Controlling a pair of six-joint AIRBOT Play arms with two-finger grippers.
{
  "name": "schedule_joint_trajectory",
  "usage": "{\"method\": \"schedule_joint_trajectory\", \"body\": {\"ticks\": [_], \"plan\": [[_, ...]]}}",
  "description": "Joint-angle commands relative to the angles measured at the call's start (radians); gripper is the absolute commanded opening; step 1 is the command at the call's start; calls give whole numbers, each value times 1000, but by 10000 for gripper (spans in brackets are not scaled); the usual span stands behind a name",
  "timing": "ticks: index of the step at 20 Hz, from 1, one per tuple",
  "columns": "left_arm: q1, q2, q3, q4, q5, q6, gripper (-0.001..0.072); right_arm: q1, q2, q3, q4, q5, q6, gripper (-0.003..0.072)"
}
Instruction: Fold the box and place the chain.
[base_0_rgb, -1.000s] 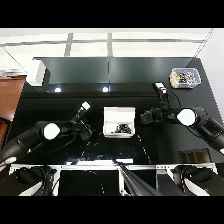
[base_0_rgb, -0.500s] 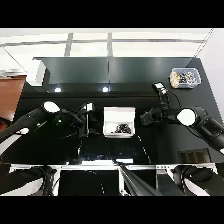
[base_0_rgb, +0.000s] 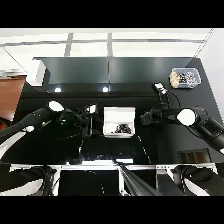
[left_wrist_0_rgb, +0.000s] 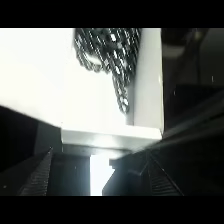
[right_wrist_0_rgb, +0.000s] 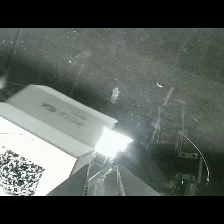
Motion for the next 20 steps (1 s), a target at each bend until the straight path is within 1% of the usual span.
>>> {"method": "schedule_joint_trajectory", "body": {"ticks": [1, 5, 11, 14, 18, 20], "plan": [[-17, -6, 3, -40, -2, 10, 705, 1, 0, 0, 0, 0, 0, 195], [-35, -6, 4, -13, 0, 9, 706, 1, 0, 0, 0, 0, 0, 195], [-40, -6, 5, -8, 9, 6, 705, 1, 0, 0, 0, 0, 0, 195], [-66, -6, 7, 32, 16, 0, 705, 1, 0, 0, 0, -1, 0, 195], [-77, -6, 8, 30, 40, -25, 705, 1, 0, 0, 0, -1, 0, 195], [-77, -7, 8, -2, 38, -25, 706, 1, 0, 0, 0, -1, 0, 195]]}}
